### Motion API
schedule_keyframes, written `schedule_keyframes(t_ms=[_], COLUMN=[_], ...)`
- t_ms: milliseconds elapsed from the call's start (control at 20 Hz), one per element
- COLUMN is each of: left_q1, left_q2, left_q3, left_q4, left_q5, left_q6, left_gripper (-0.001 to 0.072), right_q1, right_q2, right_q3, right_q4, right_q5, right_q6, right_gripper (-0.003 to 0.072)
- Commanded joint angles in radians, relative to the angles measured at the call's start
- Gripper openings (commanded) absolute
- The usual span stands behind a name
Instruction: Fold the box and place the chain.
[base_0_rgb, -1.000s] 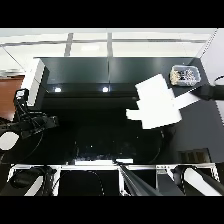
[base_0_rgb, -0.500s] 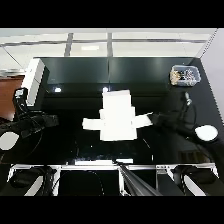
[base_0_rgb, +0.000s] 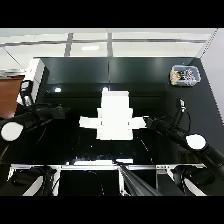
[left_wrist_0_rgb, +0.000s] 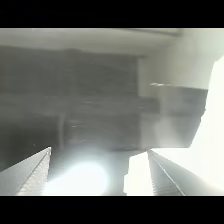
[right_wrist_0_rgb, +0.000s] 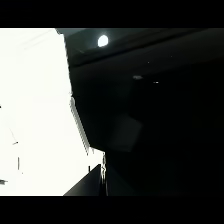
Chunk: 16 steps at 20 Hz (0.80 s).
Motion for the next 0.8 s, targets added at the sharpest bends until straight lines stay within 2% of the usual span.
schedule_keyframes(t_ms=[0,150,200,300,400,500,700,750], left_q1=[-0.010,-0.010,-0.012,-0.019,-0.032,-0.045,-0.069,-0.077], left_q2=[-0.204,-0.476,-0.570,-0.730,-0.838,-0.910,-1.037,-1.065], left_q3=[0.101,0.229,0.274,0.371,0.459,0.532,0.647,0.667], left_q4=[-0.261,-0.614,-0.682,-0.712,-0.719,-0.729,-0.778,-0.769], left_q5=[-0.047,-0.242,-0.301,-0.377,-0.430,-0.507,-0.786,-0.821], left_q6=[0.179,0.525,0.584,0.587,0.597,0.616,0.779,0.782], left_gripper=[0.0712,0.0712,0.0712,0.0711,0.0711,0.0711,0.0710,0.0679], right_q1=[0.008,0.008,0.008,0.008,0.008,0.008,0.008,0.008], right_q2=[0.001,0.001,0.001,0.001,0.001,0.001,0.001,0.001], right_q3=[-0.002,-0.002,-0.002,-0.002,-0.002,-0.002,-0.002,-0.002], right_q4=[0.001,-0.001,-0.002,-0.002,-0.002,-0.002,-0.001,-0.001], right_q5=[0.005,0.024,0.032,0.050,0.061,0.069,0.085,0.092], right_q6=[0.002,0.002,0.002,0.002,0.002,0.002,0.002,0.002], right_gripper=[0.0012,0.0012,0.0012,0.0012,0.0013,0.0012,0.0013,0.0012])
